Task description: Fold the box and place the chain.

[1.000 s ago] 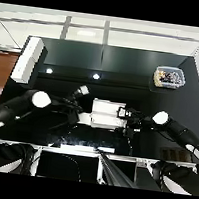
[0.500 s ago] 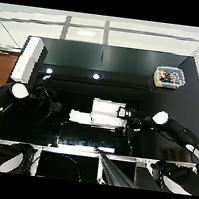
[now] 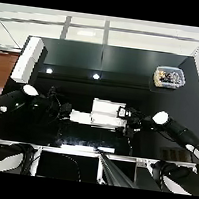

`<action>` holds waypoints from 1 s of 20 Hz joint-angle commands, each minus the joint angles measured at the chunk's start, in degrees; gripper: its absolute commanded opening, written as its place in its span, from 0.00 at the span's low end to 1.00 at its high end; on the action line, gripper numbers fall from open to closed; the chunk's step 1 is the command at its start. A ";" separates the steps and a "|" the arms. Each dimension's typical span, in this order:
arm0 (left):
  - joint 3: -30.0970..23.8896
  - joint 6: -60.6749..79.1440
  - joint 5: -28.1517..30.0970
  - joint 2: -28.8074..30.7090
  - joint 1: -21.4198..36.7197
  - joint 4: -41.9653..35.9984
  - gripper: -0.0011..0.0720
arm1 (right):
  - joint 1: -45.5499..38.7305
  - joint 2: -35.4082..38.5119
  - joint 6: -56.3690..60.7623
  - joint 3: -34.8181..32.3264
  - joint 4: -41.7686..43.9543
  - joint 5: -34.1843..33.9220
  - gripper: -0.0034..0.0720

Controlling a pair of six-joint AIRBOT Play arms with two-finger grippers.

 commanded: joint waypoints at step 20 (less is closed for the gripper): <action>1.81 19.76 -4.28 3.65 -4.37 -16.02 0.98 | 0.00 0.04 0.00 0.04 0.02 -0.02 0.14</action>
